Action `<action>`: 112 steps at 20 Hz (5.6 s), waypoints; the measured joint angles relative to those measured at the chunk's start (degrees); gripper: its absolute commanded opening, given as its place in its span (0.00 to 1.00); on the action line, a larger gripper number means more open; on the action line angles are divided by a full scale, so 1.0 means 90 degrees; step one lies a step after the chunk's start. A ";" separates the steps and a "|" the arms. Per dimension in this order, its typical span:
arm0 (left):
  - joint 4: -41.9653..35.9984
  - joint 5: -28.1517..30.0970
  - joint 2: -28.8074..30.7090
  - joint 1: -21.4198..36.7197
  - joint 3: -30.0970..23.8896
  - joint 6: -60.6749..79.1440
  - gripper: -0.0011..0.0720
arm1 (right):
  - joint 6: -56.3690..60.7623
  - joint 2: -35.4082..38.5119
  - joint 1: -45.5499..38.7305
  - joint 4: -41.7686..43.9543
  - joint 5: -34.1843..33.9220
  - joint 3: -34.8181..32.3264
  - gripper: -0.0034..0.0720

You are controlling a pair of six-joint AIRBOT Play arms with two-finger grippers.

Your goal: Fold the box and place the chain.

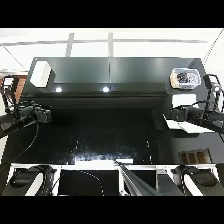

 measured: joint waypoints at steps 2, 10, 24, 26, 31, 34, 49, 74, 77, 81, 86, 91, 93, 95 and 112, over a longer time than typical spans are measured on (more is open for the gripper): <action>-0.0002 0.0002 0.0000 0.0000 0.0000 0.0000 0.06 | 0.0000 0.0000 0.0000 -0.0007 0.0000 0.0000 0.11; -0.0053 0.0216 -0.0002 0.0000 -0.0005 -0.0002 0.06 | 0.0000 0.0000 0.0000 -0.0007 -0.0515 0.0000 0.11; -0.1183 0.1056 -0.0221 -0.0002 -0.0005 -0.0039 0.98 | 0.1855 -0.0772 -0.1591 -0.2606 -0.0928 0.0051 0.97; -0.1226 0.1059 -0.0226 -0.0002 -0.0005 -0.0039 0.98 | 0.2089 -0.1430 -0.2895 -0.2871 -0.1151 0.0236 0.97; -0.1277 0.1086 -0.0231 -0.0002 -0.0002 -0.0039 0.98 | 0.1309 -0.3138 -0.5763 -0.1523 -0.1151 0.1139 0.97; -0.1290 0.1110 -0.0233 -0.0002 -0.0002 -0.0041 0.98 | 0.0321 -0.4070 -0.6785 -0.0532 -0.0663 0.1712 0.97; -0.1290 0.1175 -0.0245 -0.0002 -0.0005 -0.0039 0.98 | -0.3296 -0.7087 -0.7106 0.1642 0.2846 0.3997 0.26; -0.1705 0.0792 -0.0886 -0.0947 -0.0005 -0.0036 0.98 | -0.3096 -0.3075 -0.3806 0.3912 0.1673 0.0362 0.11; -0.1749 0.0884 -0.1382 -0.1523 -0.0002 -0.0053 0.98 | -0.3172 -0.2052 -0.2837 0.4432 0.0991 -0.0532 0.11; -0.2327 0.0792 -0.2399 -0.1795 -0.0002 -0.0265 0.98 | -0.3725 -0.1377 -0.1506 0.4828 0.0503 -0.1056 0.11; -0.4386 0.0080 -0.3900 -0.1797 -0.0002 0.1617 0.98 | -0.4109 -0.1173 -0.0289 0.4857 -0.0068 -0.1217 0.11; -0.5894 -0.0396 -0.5071 -0.1719 0.0002 0.3531 0.98 | -0.4153 -0.1134 0.0075 0.4845 -0.0357 -0.1248 0.11; -0.6358 -0.0444 -0.5411 -0.1683 0.0002 0.4090 0.98 | -0.4148 -0.1129 0.0119 0.4843 -0.0391 -0.1253 0.11; -0.6793 -0.0491 -0.5700 -0.1659 0.0005 0.4663 0.98 | -0.4119 -0.1124 0.0141 0.4843 -0.0408 -0.1253 0.11; -0.7257 -0.2322 -0.6696 -0.1518 0.0527 0.7796 0.68 | -0.3883 -0.1124 0.0168 0.4670 -0.0425 -0.1253 0.11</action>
